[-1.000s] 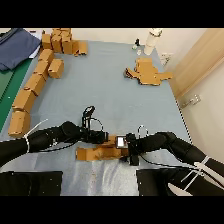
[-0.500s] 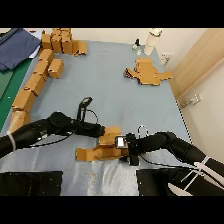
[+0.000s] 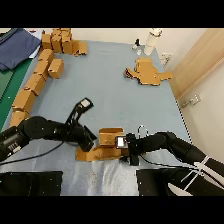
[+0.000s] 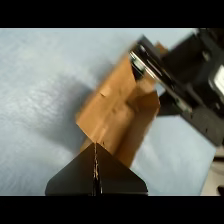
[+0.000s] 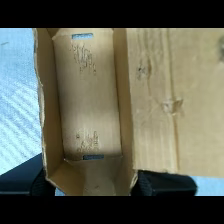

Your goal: Fold the box.

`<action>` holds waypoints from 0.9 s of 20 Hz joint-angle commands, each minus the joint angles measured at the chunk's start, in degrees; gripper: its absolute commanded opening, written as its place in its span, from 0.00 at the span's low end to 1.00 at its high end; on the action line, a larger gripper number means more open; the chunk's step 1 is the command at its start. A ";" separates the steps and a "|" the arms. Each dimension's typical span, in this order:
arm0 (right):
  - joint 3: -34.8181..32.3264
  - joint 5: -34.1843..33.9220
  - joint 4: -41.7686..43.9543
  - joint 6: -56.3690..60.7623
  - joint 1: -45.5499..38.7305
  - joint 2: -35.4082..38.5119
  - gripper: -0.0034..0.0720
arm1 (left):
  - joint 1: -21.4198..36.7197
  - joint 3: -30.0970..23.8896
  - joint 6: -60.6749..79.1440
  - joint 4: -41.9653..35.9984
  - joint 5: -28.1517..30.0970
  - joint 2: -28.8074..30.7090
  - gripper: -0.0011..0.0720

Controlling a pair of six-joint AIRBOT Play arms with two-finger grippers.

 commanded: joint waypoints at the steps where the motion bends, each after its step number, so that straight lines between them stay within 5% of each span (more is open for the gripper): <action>1: 0.02 0.02 0.04 0.00 0.00 -0.04 0.81 | -8.15 -2.12 -1.86 11.15 0.15 2.64 0.02; 4: 0.02 0.02 0.04 0.00 0.00 -0.04 0.81 | -17.70 -3.85 -8.31 24.50 6.34 2.64 0.03; 7: 0.04 0.02 0.04 0.00 0.00 -0.04 0.81 | -19.56 -7.19 -8.70 27.56 7.10 2.69 0.09; 9: 0.02 0.02 0.04 0.00 0.00 -0.04 0.81 | -19.56 -10.23 -8.68 27.50 10.14 2.86 0.96; 18: 0.04 0.00 0.04 0.00 0.00 -0.04 0.81 | -19.71 -11.47 -0.87 26.23 21.05 1.11 0.95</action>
